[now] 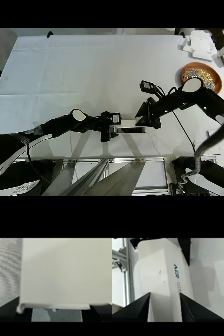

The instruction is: Fold the box and place the chain.

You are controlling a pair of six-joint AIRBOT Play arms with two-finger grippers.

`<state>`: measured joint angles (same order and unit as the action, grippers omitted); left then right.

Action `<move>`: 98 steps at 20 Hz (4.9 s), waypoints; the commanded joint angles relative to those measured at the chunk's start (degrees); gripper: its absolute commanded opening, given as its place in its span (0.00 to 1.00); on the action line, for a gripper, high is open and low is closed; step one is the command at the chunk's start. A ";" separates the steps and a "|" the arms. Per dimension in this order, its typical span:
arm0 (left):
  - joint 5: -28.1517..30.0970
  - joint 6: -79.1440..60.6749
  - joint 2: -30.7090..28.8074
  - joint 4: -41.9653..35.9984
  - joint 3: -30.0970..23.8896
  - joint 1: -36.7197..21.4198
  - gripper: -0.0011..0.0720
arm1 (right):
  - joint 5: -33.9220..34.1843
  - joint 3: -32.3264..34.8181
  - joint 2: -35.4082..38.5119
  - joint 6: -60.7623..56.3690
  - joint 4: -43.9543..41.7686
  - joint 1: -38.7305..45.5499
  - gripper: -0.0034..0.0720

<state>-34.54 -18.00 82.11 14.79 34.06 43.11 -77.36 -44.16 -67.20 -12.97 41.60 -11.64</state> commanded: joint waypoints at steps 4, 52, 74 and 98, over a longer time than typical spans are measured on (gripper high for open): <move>0.00 0.00 -0.04 0.02 0.00 -0.04 0.45 | 3.45 2.32 2.19 0.44 4.42 -3.19 0.60; 0.02 0.00 -0.04 0.04 0.00 -0.04 0.45 | 22.45 5.38 6.91 -8.35 13.57 -20.20 0.49; 0.00 0.00 -0.04 0.02 0.00 -0.04 0.45 | 28.30 6.19 8.02 -9.25 13.88 -20.20 0.34; 0.00 0.00 -0.04 0.02 0.00 -0.04 0.45 | 32.98 14.51 12.68 -9.70 13.73 -23.87 0.34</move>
<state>-34.61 -18.11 82.11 14.96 34.06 43.11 -45.19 -30.76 -54.59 -22.52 55.40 -34.68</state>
